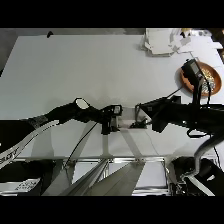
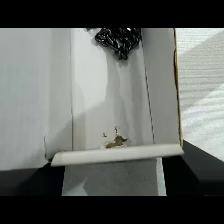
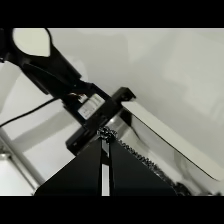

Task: Fold the box and place the chain.

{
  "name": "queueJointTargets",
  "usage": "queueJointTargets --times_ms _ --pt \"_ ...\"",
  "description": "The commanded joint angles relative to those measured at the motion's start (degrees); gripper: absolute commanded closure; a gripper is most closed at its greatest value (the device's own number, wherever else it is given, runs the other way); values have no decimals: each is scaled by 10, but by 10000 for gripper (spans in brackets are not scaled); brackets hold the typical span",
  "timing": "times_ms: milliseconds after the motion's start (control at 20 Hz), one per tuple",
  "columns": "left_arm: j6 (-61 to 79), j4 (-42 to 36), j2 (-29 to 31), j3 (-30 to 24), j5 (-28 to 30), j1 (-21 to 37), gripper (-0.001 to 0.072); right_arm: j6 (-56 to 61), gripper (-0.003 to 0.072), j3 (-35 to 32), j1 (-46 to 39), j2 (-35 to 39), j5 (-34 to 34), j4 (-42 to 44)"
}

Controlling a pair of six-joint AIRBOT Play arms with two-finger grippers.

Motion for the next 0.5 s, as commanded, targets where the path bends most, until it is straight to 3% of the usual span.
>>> queueJointTargets --times_ms 0,250,450 --pt "0 0 0 0 0 0 501 -38 668 1 1 -37 -3 27" --pt "0 0 0 0 0 0 501 -35 668 -2 1 -111 65 -48" --pt "0 0 0 0 0 0 501 -36 667 -34 1 -150 59 -58"
